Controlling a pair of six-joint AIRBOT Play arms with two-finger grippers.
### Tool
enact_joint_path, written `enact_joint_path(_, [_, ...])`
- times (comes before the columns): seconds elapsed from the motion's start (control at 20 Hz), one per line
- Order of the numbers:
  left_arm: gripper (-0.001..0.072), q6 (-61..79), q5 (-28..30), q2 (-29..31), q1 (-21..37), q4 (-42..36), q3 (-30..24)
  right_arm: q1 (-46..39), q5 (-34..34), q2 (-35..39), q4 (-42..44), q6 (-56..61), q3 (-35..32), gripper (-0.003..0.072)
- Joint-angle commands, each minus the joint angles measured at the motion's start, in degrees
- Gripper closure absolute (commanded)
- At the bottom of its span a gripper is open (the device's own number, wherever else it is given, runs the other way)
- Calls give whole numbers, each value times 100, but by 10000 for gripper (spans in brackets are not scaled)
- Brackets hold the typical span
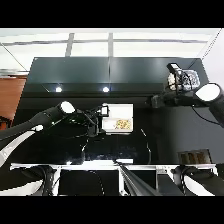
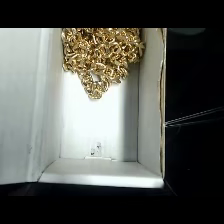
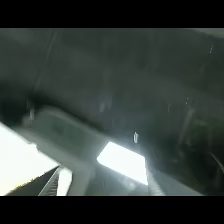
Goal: Fold the box and place the chain.
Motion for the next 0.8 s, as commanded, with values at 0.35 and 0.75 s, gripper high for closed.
enact_joint_path(0.35, [311, -7, 20, 4, 0, 22, 2, 960, 195, -1174, 669, -1803, 483, 85])
enact_joint_path(0.75, [311, -4, 15, 2, 0, 22, 2, 1069, 1781, -699, -518, -3222, 1095, 85])
